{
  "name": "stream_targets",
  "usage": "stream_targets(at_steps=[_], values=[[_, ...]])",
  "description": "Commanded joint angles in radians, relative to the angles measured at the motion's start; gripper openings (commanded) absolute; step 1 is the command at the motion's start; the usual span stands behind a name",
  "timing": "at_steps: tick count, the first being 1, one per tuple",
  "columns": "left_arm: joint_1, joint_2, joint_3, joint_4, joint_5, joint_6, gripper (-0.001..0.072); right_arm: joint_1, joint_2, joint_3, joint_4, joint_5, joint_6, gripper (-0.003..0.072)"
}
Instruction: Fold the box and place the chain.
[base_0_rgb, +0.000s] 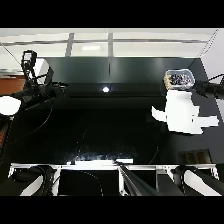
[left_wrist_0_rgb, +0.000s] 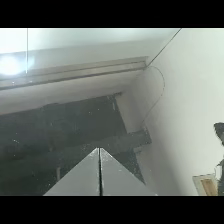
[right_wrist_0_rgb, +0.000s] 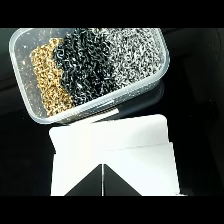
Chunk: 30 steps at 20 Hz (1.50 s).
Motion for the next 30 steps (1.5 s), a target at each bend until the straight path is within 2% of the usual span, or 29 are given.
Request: stream_targets(at_steps=[1, 8, 10, 13, 14, 16, 18, 19, 20, 21, 23, 25, 27, 30], values=[[0.0, -0.001, 0.0, 0.0, 0.0, 0.0, 0.0026, 0.0, 0.0, 0.0, 0.0, 0.0, 0.0, 0.0007], [-0.001, -0.003, 0.0, 0.0, -0.008, 0.0, 0.0026, 0.0, 0.0, 0.0, 0.0, 0.0, 0.0, 0.0007], [-0.008, -0.013, -0.006, -0.004, -0.083, 0.0, 0.0025, 0.0, 0.0, 0.0, 0.0, 0.0, 0.0, 0.0007], [-0.064, -0.019, -0.085, -0.009, -0.122, -0.008, 0.0025, 0.0, 0.0, 0.0, 0.003, -0.005, 0.0, 0.0007], [-0.081, -0.019, -0.104, -0.015, -0.143, -0.034, 0.0025, 0.001, 0.001, 0.0, 0.024, -0.04, 0.0, 0.0007], [-0.105, -0.019, -0.115, -0.031, -0.171, -0.053, 0.0025, 0.0, 0.0, 0.0, 0.077, -0.075, 0.0, 0.0007], [-0.11, -0.018, -0.115, -0.031, -0.164, -0.055, 0.0034, 0.001, 0.0, 0.0, 0.122, -0.053, 0.0, 0.0008], [-0.108, -0.019, -0.115, -0.031, -0.146, -0.058, 0.0227, 0.001, 0.0, 0.0, 0.119, -0.053, -0.003, 0.0144], [-0.109, -0.019, -0.115, -0.03, -0.121, -0.077, 0.0643, 0.0, 0.0, 0.005, 0.107, -0.038, -0.028, 0.0578], [-0.108, -0.019, -0.111, -0.025, -0.102, -0.093, 0.0712, 0.0, 0.0, 0.019, 0.09, -0.004, -0.06, 0.072], [-0.104, -0.019, -0.093, -0.015, -0.098, -0.093, 0.0711, -0.002, 0.0, 0.096, -0.067, 0.072, -0.03, 0.072], [-0.105, -0.019, -0.08, -0.014, -0.093, -0.093, 0.0711, -0.037, -0.004, 0.195, -0.356, 0.133, 0.149, 0.072], [-0.105, -0.019, -0.079, -0.015, -0.096, -0.093, 0.0711, -0.13, -0.017, 0.261, -0.555, 0.198, 0.288, 0.072], [-0.105, -0.019, -0.079, -0.013, -0.105, -0.089, 0.0707, -0.319, -0.047, 0.274, -0.597, 0.317, 0.362, 0.072]])
